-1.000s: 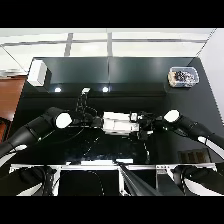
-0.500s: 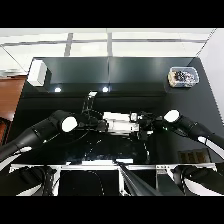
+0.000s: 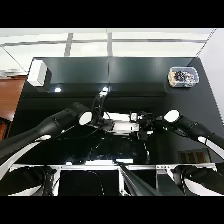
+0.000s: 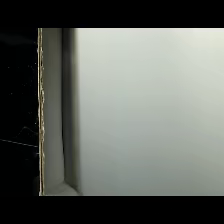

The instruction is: Fold the box and place the chain.

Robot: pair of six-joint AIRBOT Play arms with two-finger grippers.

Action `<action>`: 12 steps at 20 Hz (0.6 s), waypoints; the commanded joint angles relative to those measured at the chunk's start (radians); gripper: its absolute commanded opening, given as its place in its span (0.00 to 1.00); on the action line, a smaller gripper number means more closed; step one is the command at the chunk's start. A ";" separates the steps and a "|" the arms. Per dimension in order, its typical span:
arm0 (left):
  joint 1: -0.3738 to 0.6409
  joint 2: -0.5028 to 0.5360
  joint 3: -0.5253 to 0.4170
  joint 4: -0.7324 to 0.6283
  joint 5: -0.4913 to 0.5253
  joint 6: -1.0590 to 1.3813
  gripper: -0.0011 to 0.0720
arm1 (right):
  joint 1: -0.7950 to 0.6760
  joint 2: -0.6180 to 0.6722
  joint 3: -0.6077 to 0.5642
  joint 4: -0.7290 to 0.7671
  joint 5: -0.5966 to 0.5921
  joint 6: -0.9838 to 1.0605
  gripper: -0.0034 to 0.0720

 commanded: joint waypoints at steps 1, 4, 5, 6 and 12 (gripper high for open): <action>-0.031 -0.095 0.117 0.068 -0.106 -0.079 0.55 | 0.000 0.000 0.000 0.000 0.000 0.000 0.30; -0.050 -0.171 0.201 0.183 -0.250 -0.179 0.50 | 0.000 0.000 0.000 0.000 0.000 0.000 0.30; -0.050 -0.179 0.208 0.203 -0.280 -0.216 0.50 | 0.000 0.000 0.000 0.000 0.000 0.000 0.30; -0.049 -0.180 0.208 0.213 -0.297 -0.227 0.50 | 0.000 0.000 0.000 0.000 0.000 0.000 0.30; -0.050 -0.180 0.208 0.145 -0.272 -0.296 0.50 | 0.000 0.000 0.000 0.000 0.001 0.000 0.30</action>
